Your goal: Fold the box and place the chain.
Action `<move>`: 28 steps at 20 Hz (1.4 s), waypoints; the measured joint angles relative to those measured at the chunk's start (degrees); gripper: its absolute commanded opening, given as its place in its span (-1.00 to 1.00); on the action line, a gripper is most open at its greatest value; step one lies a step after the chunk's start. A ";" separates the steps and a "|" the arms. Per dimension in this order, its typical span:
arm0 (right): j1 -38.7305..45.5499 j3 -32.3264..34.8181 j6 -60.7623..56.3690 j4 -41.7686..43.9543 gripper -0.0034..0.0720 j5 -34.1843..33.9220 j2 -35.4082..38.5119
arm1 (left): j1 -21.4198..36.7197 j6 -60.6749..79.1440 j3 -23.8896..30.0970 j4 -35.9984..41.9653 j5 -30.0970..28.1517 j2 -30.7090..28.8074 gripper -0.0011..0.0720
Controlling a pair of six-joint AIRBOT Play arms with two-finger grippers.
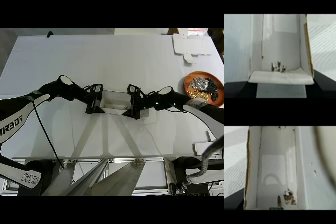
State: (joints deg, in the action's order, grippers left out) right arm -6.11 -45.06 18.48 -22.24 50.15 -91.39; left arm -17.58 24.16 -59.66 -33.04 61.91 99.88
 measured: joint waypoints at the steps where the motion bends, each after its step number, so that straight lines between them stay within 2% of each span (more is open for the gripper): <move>1: 0.00 0.00 0.02 0.00 0.47 0.00 0.00 | 0.00 -0.02 -0.02 0.00 0.00 0.00 0.06; 10: 0.00 0.00 0.02 0.02 0.49 0.09 0.00 | 0.00 0.00 -0.02 -0.02 0.00 0.00 0.06; 11: 0.00 0.00 0.02 0.02 0.66 0.09 0.00 | 0.00 0.00 -0.02 -0.02 0.00 0.00 0.06; 12: 0.00 0.00 0.04 0.00 0.94 0.15 0.00 | 0.00 0.04 0.00 -0.04 0.00 0.00 0.06; 13: 0.00 0.02 0.20 -0.09 0.96 0.48 0.00 | 0.00 0.20 -0.02 -0.15 0.00 0.00 0.06; 19: 0.04 0.02 0.00 -1.42 0.95 -1.57 1.60 | 0.00 -0.15 0.00 0.00 -0.04 0.00 0.06; 28: 0.04 0.02 -3.74 -15.43 0.92 -1.40 9.92 | 0.00 0.00 0.00 -0.02 0.00 0.00 0.06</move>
